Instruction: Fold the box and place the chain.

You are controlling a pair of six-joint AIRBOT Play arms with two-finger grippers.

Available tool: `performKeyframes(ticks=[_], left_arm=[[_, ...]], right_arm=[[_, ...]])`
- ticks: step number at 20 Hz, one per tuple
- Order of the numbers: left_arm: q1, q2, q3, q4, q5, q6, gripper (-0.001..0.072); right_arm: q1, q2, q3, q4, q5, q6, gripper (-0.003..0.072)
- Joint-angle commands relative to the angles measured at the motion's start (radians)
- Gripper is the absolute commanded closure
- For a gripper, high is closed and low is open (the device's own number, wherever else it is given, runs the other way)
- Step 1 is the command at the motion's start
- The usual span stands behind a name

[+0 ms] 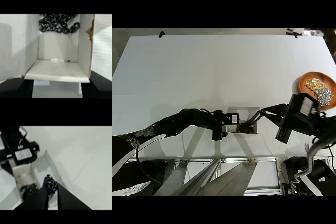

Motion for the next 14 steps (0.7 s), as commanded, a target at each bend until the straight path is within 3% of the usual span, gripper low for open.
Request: performKeyframes(ticks=[1, 8, 11, 13, 14], left_arm=[[0.001, 0.001, 0.000, 0.000, 0.000, 0.000, 0.0433], [0.001, 0.001, 0.000, 0.000, 0.000, 0.000, 0.0433], [0.001, 0.001, 0.000, 0.000, 0.000, 0.000, 0.0433], [0.001, 0.001, 0.000, 0.000, 0.000, 0.000, 0.0433], [0.001, 0.001, 0.000, 0.000, 0.000, 0.000, 0.0433]], right_arm=[[0.001, -0.108, -0.013, -0.016, 0.059, 0.037, 0.0682], [0.093, -0.349, -0.014, 0.006, 0.063, 0.075, 0.0681], [0.101, -0.392, -0.014, -0.025, 0.067, 0.135, 0.0675], [0.101, -0.395, -0.014, -0.085, 0.066, 0.201, 0.0495], [0.101, -0.396, -0.014, -0.108, 0.066, 0.227, 0.0467]])
